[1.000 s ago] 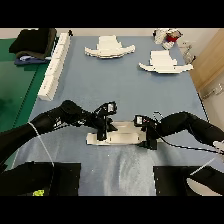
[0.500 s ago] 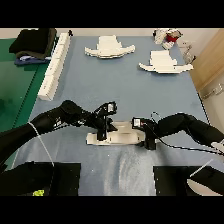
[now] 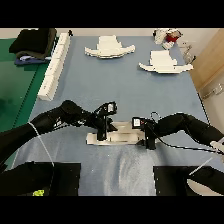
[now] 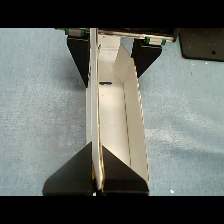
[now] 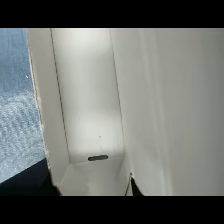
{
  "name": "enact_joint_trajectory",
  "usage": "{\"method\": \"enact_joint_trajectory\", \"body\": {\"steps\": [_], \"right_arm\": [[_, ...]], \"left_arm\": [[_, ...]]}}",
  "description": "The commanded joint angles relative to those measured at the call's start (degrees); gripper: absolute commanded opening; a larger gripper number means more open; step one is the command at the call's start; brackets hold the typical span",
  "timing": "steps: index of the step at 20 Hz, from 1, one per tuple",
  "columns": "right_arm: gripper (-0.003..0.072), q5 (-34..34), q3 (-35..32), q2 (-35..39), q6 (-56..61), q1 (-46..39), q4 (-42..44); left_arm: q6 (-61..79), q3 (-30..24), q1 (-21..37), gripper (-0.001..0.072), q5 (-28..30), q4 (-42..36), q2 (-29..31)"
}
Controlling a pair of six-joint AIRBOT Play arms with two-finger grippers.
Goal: Fold the box.
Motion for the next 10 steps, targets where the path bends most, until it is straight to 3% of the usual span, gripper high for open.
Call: {"method": "enact_joint_trajectory", "body": {"steps": [1, 10], "right_arm": [[0.0504, -0.85, 0.00, 0.11, 0.09, 0.04, 0.35], [0.0504, -0.90, 0.04, 1.11, 0.11, 0.04, 0.33]], "left_arm": [[0.00, 0.07, -0.02, 0.0012, 0.00, 0.02, 0.00], [0.00, 0.07, -0.02, 0.0011, 0.00, 0.02, 0.00]]}}
